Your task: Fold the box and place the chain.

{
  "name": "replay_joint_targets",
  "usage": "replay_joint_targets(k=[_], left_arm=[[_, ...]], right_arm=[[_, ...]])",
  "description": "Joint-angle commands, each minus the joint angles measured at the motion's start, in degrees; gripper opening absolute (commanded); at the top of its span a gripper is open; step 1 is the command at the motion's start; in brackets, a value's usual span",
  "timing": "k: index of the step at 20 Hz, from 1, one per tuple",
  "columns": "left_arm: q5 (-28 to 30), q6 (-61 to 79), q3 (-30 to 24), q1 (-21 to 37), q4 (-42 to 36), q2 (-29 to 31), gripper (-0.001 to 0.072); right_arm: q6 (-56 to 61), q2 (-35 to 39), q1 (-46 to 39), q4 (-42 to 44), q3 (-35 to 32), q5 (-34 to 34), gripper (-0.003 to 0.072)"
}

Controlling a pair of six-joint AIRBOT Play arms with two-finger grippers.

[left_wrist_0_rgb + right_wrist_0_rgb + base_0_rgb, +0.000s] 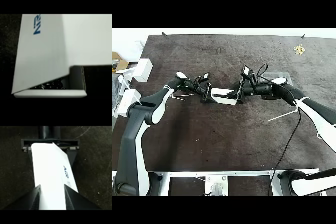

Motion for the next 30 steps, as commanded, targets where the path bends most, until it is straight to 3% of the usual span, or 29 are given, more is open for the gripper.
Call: replay_joint_targets(k=[1, 2, 4, 6, 13, 19, 21, 24, 26, 30], left_arm=[[0.00, 0.02, 0.04, 0.04, 0.02, 0.00, 0.0407], [0.00, 0.02, 0.04, 0.04, 0.02, 0.00, 0.0407], [0.00, 0.02, 0.07, 0.04, 0.02, 0.00, 0.0407], [0.00, 0.02, 0.04, 0.04, 0.02, 0.00, 0.0407], [0.00, 0.02, 0.07, 0.04, 0.02, 0.00, 0.0408], [0.00, 0.00, 0.07, 0.04, 0.02, 0.00, 0.0407], [0.00, 0.02, 0.04, 0.04, 0.02, 0.00, 0.0407], [0.00, 0.02, 0.07, 0.04, 0.02, 0.00, 0.0407], [0.00, 0.02, 0.04, 0.04, 0.02, 0.00, 0.0408], [0.00, 0.00, 0.04, 0.04, 0.02, 0.00, 0.0407]], right_arm=[[-4.46, -0.94, 0.02, 2.01, -1.44, -0.17, 0.0338], [-5.22, -1.40, 0.04, 2.01, -1.44, -0.15, 0.0340], [-6.88, -1.97, 0.04, 1.95, -1.46, 0.02, 0.0467], [-8.39, -2.21, 0.07, 1.99, -1.44, 0.09, 0.0466], [-11.74, -2.58, 0.07, 2.25, -1.27, -2.84, 0.0446], [-9.84, -5.84, 0.02, 3.52, 4.07, -2.97, 0.0445], [-8.46, -5.70, 0.02, 3.48, 5.55, -2.14, 0.0386], [-8.46, -5.73, -0.07, 3.15, 5.81, -3.15, 0.0385], [-8.26, -5.79, -0.07, 1.57, 5.81, -3.19, 0.0318], [-5.18, -5.86, -0.04, -2.93, 5.79, -3.17, 0.0317]])
